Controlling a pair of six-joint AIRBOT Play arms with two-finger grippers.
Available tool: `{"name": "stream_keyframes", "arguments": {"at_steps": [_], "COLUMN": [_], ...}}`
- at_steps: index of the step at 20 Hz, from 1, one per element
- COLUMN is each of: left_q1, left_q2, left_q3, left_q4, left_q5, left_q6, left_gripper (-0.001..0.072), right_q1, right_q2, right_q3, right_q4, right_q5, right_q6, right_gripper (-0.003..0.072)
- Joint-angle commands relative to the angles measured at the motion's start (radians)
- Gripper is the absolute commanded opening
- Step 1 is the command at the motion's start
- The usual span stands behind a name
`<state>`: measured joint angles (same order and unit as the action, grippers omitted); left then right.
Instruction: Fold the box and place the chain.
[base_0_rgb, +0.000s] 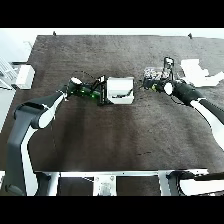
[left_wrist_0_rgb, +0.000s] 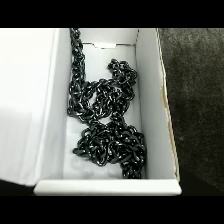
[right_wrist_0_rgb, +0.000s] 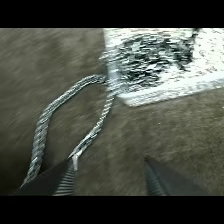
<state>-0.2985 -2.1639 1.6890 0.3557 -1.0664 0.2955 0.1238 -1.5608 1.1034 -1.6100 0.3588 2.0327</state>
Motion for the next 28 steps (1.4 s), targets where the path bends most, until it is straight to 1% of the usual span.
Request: {"name": "stream_keyframes", "arguments": {"at_steps": [1,3,7,8,9,11,13,17,18,21,22,25,26,28], "left_q1": [0.0,0.0,0.0,0.0,0.0,0.0,0.0,0.0,0.0,0.0,0.0,0.0,0.0,0.0], "left_q2": [0.001,0.001,0.001,0.001,0.001,0.001,0.001,0.001,0.001,0.001,0.001,0.001,0.001,0.001], "left_q3": [0.0,0.0,0.0,0.0,0.0,0.0,0.0,0.0,0.0,0.0,0.0,0.0,0.0,0.0], "left_q4": [0.0,0.0,0.0,0.0,0.0,0.0,0.0,0.0,0.0,0.0,0.0,0.0,0.0,0.0], "left_q5": [0.002,0.002,0.002,0.003,0.003,0.003,0.003,0.002,0.002,0.002,0.002,0.002,0.002,0.002], "left_q6": [0.0,0.0,0.001,0.001,0.0,0.0,0.0,0.0,0.0,0.0,0.0,0.001,0.0,0.0], "left_gripper": [0.053,0.053,0.053,0.053,0.053,0.053,0.053,0.053,0.053,0.053,0.053,0.053,0.053,0.053], "right_q1": [-0.042,-0.037,-0.018,-0.011,-0.005,0.0,0.003,0.006,0.006,0.006,0.002,0.001,0.005,0.021], "right_q2": [-0.088,-0.142,-0.23,-0.239,-0.246,-0.264,-0.283,-0.286,-0.287,-0.286,-0.286,-0.248,-0.209,-0.089], "right_q3": [0.002,0.031,0.125,0.145,0.161,0.196,0.22,0.222,0.222,0.222,0.222,0.218,0.211,0.189], "right_q4": [0.096,0.134,0.138,0.138,0.137,0.138,0.171,0.171,0.171,0.169,0.17,0.156,0.13,0.058], "right_q5": [-0.135,-0.159,-0.162,-0.168,-0.181,-0.191,-0.191,-0.208,-0.211,-0.222,-0.222,-0.213,-0.208,-0.203], "right_q6": [0.021,0.021,0.02,0.017,0.016,0.017,0.016,0.008,0.0,-0.033,-0.035,-0.037,-0.037,-0.059], "right_gripper": [0.0446,0.0448,0.0447,0.0444,0.041,0.0372,0.0374,0.0372,0.0334,0.0068,0.0015,0.0014,0.0013,0.0012]}}
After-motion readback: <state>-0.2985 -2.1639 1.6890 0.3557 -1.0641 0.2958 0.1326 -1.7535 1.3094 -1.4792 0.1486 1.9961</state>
